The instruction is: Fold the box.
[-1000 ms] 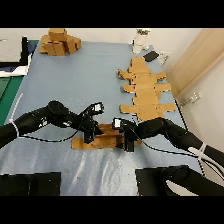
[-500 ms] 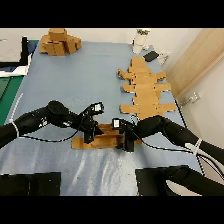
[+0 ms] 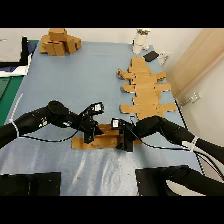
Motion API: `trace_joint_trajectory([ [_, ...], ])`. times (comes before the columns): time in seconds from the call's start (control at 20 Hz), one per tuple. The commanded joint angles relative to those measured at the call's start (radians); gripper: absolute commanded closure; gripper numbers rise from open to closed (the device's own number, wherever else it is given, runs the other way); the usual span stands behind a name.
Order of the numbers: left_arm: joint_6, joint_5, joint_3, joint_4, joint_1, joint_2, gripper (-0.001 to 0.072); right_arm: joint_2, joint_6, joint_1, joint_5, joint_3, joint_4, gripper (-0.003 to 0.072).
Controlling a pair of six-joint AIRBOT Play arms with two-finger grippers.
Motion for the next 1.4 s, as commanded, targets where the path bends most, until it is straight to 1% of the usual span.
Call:
trace_joint_trajectory([
  [0.0, 0.000, 0.000, 0.000, 0.000, 0.000, 0.000, 0.0697, -0.012, 0.000, 0.000, 0.000, 0.000, 0.005, -0.0013],
  [0.15, 0.000, 0.000, 0.000, 0.000, 0.000, 0.000, 0.0697, -0.012, -0.008, 0.003, 0.000, 0.001, 0.005, -0.0013],
  [0.2, 0.000, 0.000, 0.000, 0.000, 0.000, 0.000, 0.0697, -0.012, -0.007, 0.014, 0.000, 0.001, -0.006, 0.0026],
  [0.25, 0.000, 0.000, 0.000, 0.000, 0.000, 0.000, 0.0697, -0.012, -0.008, 0.024, -0.002, 0.001, -0.010, 0.0110],
  [0.4, 0.000, 0.000, 0.000, 0.000, 0.000, 0.000, 0.0697, -0.012, -0.008, 0.048, 0.017, 0.001, -0.032, 0.0117],
  [0.7, 0.000, 0.000, 0.000, 0.000, 0.000, 0.000, 0.0696, -0.013, -0.008, 0.048, 0.018, 0.001, -0.066, 0.0117],
  [0.75, 0.000, 0.000, 0.000, 0.000, 0.000, 0.000, 0.0697, -0.013, -0.008, 0.048, 0.018, 0.000, -0.066, 0.0133],
  [0.85, 0.000, 0.000, 0.000, 0.000, 0.000, 0.000, 0.0697, -0.021, -0.007, 0.048, 0.018, 0.000, -0.067, 0.0135],
  [0.95, 0.000, 0.000, 0.000, 0.000, 0.000, 0.000, 0.0697, -0.031, -0.007, 0.048, 0.018, 0.000, -0.067, 0.0186],
  [1.35, 0.000, 0.000, 0.000, 0.000, 0.000, 0.000, 0.0697, -0.031, -0.007, 0.048, 0.013, 0.000, -0.066, 0.0184],
])
